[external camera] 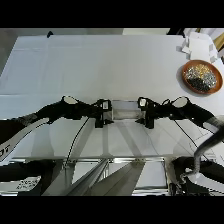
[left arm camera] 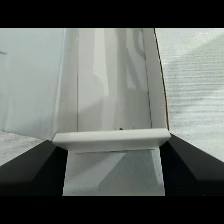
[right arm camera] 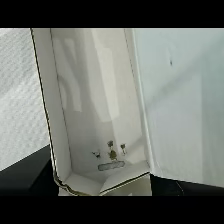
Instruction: Fold the box and place the chain.
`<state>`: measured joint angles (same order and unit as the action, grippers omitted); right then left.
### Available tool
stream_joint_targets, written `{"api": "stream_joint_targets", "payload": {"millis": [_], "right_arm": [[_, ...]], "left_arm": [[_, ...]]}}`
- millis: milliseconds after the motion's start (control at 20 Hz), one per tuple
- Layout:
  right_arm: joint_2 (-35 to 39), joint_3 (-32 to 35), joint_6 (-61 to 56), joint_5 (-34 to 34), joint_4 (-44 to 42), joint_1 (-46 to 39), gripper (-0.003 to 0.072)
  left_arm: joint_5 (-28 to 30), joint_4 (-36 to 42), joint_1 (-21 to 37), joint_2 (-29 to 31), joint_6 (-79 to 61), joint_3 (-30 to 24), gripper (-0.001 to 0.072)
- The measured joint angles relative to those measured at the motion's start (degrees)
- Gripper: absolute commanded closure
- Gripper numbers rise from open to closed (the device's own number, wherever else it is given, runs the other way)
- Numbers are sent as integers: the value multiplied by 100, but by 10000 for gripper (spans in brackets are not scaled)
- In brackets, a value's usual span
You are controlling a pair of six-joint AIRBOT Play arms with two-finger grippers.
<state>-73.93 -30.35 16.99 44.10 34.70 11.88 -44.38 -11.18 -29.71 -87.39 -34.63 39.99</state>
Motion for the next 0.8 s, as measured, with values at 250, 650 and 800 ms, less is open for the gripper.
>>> {"api": "stream_joint_targets", "payload": {"millis": [250, 650, 800], "right_arm": [[0, 0, 0, 0, 0, 0, 330], [0, 0, -20, 11, 2, 0, 148], [52, 0, -85, 4, 33, 0, -1]], "left_arm": [[0, 2, 0, 0, 2, 0, 559], [0, 2, 0, 0, 0, 0, 559], [9, 28, -4, -4, 9, 0, 559]]}}
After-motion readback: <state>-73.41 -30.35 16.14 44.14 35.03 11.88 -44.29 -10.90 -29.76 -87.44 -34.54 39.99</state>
